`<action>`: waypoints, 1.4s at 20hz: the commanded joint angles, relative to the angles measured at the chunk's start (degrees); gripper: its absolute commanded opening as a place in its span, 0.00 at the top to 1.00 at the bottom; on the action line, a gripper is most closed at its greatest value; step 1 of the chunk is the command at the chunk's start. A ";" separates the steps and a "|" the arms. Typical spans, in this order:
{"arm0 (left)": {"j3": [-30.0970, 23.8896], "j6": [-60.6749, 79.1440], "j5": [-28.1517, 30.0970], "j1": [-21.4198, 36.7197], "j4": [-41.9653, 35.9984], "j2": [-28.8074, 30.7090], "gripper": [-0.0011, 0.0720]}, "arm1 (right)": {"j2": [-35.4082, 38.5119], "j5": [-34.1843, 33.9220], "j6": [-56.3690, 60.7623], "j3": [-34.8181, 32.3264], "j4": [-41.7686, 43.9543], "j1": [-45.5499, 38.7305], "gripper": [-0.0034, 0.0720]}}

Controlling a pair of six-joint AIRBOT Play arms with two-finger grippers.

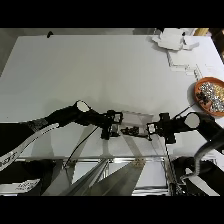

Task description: Fold the box and place the chain.

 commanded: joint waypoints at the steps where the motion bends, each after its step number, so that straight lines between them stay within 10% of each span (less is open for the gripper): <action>1: 0.02 0.02 0.00 0.04 0.00 0.00 0.53 | -0.13 -0.44 -0.09 -0.33 0.00 -0.02 0.73; 8: 0.02 0.02 0.00 0.04 0.02 0.00 0.53 | 1.62 -0.37 -1.05 -2.40 -0.59 -0.02 0.93; 14: 0.02 0.02 0.00 0.04 0.00 0.00 0.53 | 19.28 6.67 2.19 -1.18 0.76 -0.02 0.93; 22: 0.02 0.02 0.00 0.04 0.00 0.00 0.53 | 26.80 7.93 1.49 1.07 38.97 0.04 0.93; 28: 0.02 0.02 0.02 0.04 0.02 0.00 0.53 | 17.79 -3.89 1.51 1.07 43.12 9.64 0.93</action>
